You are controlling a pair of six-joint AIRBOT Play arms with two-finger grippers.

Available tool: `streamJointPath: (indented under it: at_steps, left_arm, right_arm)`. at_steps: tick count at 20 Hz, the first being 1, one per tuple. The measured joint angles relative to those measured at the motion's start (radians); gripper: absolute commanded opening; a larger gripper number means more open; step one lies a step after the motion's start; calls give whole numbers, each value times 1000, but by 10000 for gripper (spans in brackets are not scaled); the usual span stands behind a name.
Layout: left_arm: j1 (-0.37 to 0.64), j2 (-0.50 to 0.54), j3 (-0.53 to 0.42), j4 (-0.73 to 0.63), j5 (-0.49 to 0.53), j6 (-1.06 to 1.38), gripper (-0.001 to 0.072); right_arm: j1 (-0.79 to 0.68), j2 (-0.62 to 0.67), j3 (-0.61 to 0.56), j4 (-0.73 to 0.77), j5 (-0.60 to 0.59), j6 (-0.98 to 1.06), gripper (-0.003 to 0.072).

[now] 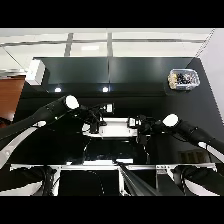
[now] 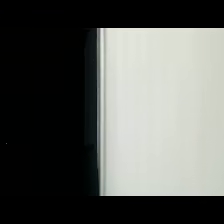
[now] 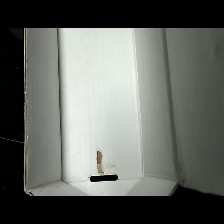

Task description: Fold the box and place the chain.

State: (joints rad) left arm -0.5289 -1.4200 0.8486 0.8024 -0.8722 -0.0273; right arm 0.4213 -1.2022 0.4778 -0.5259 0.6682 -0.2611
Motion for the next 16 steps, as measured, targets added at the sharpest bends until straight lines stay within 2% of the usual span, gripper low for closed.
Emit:
streamJointPath:
  at_steps: [2,4,11,12,13,14,15,16]
  left_arm:
    - [0,0,0,0,0,0,25]
    - [0,0,0,-2,-1,0,25]
    - [0,0,0,-1,-2,1,25]
    - [0,0,0,-1,-2,0,25]
    - [0,0,0,-1,-2,0,26]
    - [0,0,0,-1,-2,-2,34]
    - [0,1,0,-1,-2,-3,175]
    - [1,5,0,-2,-2,-6,371]
  right_arm:
    - [0,0,1,-1,0,0,698]
    - [0,-2,2,-2,0,3,407]
    - [0,-2,2,-3,1,5,394]
    - [0,-2,2,-3,1,5,178]
    - [0,-2,2,-3,1,5,32]
    - [0,-2,2,-3,1,5,18]
    - [0,-2,2,-3,0,5,18]
    - [0,-2,2,-3,0,6,18]
